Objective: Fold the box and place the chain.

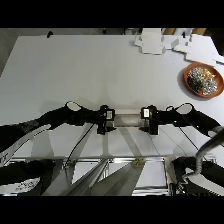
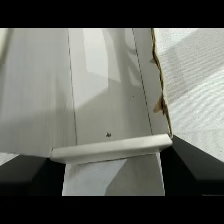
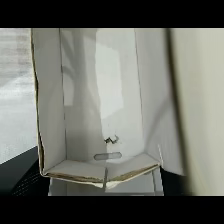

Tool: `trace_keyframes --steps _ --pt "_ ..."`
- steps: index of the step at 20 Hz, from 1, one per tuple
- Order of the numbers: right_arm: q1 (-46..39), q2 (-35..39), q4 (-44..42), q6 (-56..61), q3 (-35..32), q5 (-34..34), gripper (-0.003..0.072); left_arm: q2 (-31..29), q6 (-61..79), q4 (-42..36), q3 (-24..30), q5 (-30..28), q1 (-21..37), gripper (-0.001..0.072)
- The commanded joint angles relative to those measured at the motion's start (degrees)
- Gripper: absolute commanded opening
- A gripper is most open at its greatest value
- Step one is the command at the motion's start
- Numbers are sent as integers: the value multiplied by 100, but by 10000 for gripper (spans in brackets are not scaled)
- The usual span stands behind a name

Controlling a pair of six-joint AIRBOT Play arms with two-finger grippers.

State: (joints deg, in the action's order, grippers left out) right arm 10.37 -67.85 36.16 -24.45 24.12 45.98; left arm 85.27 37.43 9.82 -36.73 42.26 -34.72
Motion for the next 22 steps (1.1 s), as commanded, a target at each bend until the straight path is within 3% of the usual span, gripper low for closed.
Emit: trace_keyframes --steps 1,11,22 --pt "-2 205 378 350 4 11 695 -2 2 4 -4 -2 -2 214" --pt "-15 1054 1679 1740 4 79 693 -2 2 4 -4 -2 -2 214" --pt "-13 1738 2553 2474 4 1005 639 -4 2 4 -4 0 -2 214"
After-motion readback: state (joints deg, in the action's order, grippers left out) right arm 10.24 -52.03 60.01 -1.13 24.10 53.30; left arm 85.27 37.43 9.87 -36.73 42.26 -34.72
